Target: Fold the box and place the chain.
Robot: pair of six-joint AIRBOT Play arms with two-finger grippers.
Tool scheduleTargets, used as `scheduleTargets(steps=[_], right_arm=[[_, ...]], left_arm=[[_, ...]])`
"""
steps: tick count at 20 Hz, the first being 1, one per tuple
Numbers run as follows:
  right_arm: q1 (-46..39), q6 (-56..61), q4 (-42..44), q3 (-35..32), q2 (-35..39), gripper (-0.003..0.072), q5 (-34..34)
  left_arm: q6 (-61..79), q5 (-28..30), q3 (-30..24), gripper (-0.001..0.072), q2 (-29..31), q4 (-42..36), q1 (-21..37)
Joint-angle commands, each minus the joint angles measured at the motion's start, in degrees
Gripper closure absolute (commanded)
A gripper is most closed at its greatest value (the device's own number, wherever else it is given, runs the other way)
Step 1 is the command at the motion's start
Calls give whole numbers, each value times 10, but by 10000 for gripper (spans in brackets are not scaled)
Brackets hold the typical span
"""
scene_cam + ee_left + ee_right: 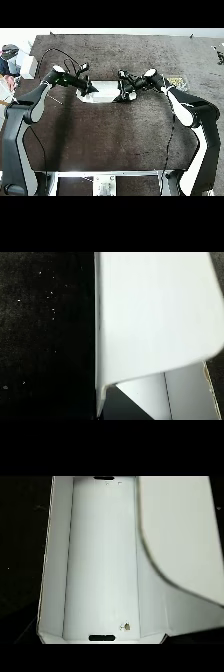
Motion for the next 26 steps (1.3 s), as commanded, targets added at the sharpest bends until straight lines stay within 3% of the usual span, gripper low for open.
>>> scheduleTargets(steps=[1, 17, 18, 22, 24, 26], right_arm=[[1, 3, -10, 1, -1, 26, -9], [9, 7, -19, 0, -14, 28, -18], [9, 7, -19, 0, -14, 98, -18], [9, 7, -20, 0, -14, 102, -18], [9, 7, -26, 0, -14, 200, -21], [9, 7, -26, 0, -14, 198, -26]], left_arm=[[0, 0, 0, 697, 0, 0, 0], [0, 0, 0, 697, 0, 0, 0], [0, 0, 0, 697, 0, 0, 0], [0, 0, 0, 697, 0, 0, 0], [0, 0, 0, 697, 0, 0, 0], [0, 0, 0, 697, 0, 0, 0]])
